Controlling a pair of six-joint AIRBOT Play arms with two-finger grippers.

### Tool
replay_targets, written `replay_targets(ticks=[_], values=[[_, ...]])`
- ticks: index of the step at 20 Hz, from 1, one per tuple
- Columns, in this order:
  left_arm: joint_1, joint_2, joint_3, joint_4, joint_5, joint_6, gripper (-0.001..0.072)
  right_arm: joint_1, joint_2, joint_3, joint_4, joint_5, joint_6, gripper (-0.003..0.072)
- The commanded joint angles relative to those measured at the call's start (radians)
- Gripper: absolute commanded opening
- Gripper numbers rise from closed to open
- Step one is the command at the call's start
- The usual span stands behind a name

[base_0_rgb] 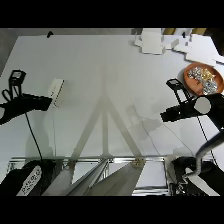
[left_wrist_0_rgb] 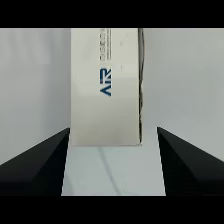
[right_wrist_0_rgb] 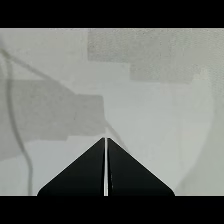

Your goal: Fold the box and place the chain.

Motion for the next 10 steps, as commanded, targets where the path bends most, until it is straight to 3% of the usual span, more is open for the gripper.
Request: replay_targets(ticks=[1, 4, 10], values=[[-0.003, 0.150, 0.000, 0.005, -0.040, -0.005, 0.0596, -0.001, 0.000, 0.000, 0.000, 0.000, 0.000, 0.0016], [-0.043, 0.206, 0.000, 0.028, -0.082, -0.005, 0.0595, -0.001, 0.000, 0.000, 0.000, 0.000, 0.000, 0.0016], [-0.089, 0.207, 0.000, 0.086, -0.096, -0.008, 0.0595, -0.001, 0.000, 0.000, 0.000, 0.000, 0.000, 0.0016]])
